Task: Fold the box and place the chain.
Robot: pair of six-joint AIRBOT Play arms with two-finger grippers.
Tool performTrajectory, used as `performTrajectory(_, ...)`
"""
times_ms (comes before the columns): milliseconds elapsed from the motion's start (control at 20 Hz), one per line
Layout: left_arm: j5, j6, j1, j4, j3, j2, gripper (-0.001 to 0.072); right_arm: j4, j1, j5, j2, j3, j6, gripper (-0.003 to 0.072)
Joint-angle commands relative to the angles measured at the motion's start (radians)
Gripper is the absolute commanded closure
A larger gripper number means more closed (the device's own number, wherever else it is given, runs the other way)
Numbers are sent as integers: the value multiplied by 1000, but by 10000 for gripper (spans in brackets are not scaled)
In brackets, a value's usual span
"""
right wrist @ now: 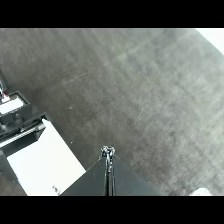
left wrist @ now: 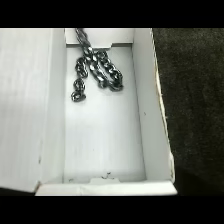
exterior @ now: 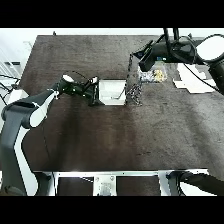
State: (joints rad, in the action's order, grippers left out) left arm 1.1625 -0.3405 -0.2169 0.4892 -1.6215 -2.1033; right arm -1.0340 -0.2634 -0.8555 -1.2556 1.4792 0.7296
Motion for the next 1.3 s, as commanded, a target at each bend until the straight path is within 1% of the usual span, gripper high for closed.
performTrajectory(0, 0, 0, 0, 0, 0, 1, 360, 5, 1, 11, 13, 16, -10, 675)
performTrajectory(150, 0, 0, 0, 0, 0, 0, 360, 8, -10, 51, 10, 16, -60, 675)
performTrajectory(300, 0, 0, 0, 0, 0, 0, 360, 73, -20, 39, -8, 13, -32, 674)
performTrajectory(350, 0, 0, 0, 0, 0, 1, 360, 73, -24, 31, -8, 10, -2, 674)
performTrajectory(650, 0, 0, 0, 0, 0, 1, 360, 73, -53, 16, -14, -1, 27, 673)
performTrajectory(800, 0, 0, 0, 0, 0, 0, 360, 105, -53, 18, -23, -37, 29, 674)
performTrajectory(900, 0, 0, 0, 0, 0, 1, 360, 168, -55, 34, -59, -75, 16, 675)
performTrajectory(1050, 0, 0, 0, 0, 0, 0, 360, 267, -74, 66, -169, -131, -135, 675)
performTrajectory(1150, 0, 0, 0, 0, 0, 0, 360, 311, -83, 69, -264, -135, -200, 675)
performTrajectory(1250, 0, 0, 0, 0, 0, 0, 360, 354, -83, 69, -340, -135, -216, 675)
